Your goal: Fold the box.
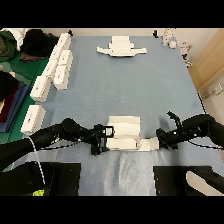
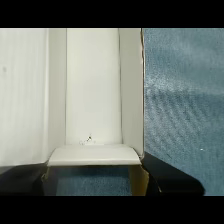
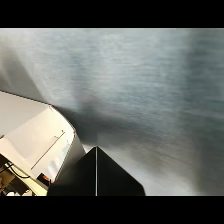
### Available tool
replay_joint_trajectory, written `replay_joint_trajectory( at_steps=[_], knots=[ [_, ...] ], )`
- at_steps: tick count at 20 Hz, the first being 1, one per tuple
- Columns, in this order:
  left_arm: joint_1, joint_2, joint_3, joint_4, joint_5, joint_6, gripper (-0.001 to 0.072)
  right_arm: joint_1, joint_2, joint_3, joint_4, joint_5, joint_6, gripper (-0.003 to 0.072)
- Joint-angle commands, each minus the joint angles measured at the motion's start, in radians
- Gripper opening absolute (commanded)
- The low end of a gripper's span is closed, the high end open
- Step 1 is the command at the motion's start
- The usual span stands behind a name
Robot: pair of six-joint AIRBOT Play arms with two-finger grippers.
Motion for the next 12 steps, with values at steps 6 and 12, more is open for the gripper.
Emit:
replay_joint_trajectory(
  at_steps=[6, 12],
  knots=[
    [0.001, -0.001, 0.001, 0.000, 0.000, 0.001, 0.0385, 0.040, 0.123, 0.000, 0.090, -0.064, 0.001, 0.0061],
    [0.001, -0.001, 0.001, 0.000, 0.000, 0.001, 0.0385, 0.043, 0.208, 0.035, 0.114, -0.098, 0.005, 0.0306]
  ],
)
